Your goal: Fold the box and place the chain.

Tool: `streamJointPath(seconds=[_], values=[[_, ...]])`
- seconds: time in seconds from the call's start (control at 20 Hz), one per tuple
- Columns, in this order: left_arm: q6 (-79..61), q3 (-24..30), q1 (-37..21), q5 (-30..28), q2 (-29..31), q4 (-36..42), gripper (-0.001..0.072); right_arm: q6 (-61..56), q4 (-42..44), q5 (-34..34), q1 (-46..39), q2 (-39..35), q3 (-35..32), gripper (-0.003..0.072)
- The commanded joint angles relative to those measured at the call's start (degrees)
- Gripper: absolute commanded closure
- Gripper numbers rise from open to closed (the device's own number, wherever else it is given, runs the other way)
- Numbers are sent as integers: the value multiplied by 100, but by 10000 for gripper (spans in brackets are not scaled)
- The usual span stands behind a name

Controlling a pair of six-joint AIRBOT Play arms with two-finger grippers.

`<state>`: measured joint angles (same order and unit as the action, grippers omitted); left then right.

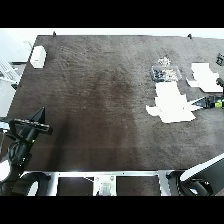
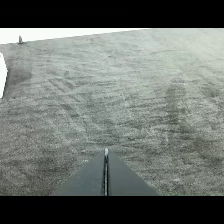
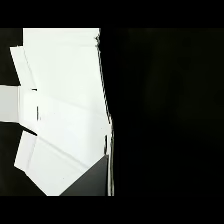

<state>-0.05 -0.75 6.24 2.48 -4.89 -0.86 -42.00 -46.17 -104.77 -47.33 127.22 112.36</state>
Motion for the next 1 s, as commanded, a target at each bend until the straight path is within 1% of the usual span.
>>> streamJointPath(seconds=[0.0,0.15,0.25,0.5,0.6,0.65,0.7,0.75,0.85,0.95], values=[[-2,0,4,0,2,-2,686,-98,251,-76,7,-118,-380,675],[-2,0,4,-2,2,-2,686,98,901,-68,50,-520,-1248,677],[-2,0,4,-2,2,-2,686,415,1285,168,179,-984,-2087,677],[-2,0,4,-2,2,-2,686,1346,2540,1300,844,-2472,-4754,678],[-2,0,4,0,2,-2,686,1502,2852,1899,1329,-3032,-5772,677],[-2,0,4,-2,0,-2,686,1530,3049,2240,1609,-3239,-6151,677],[0,0,4,-2,2,-2,686,1539,3318,2546,1941,-3401,-6437,677],[0,0,4,0,2,-2,686,1569,3600,2752,2291,-3482,-6579,677],[0,0,4,-2,2,-2,686,1539,3987,3191,3121,-3501,-6599,677],[0,0,4,-2,2,-2,686,1502,4124,3956,3982,-3501,-6599,677]])
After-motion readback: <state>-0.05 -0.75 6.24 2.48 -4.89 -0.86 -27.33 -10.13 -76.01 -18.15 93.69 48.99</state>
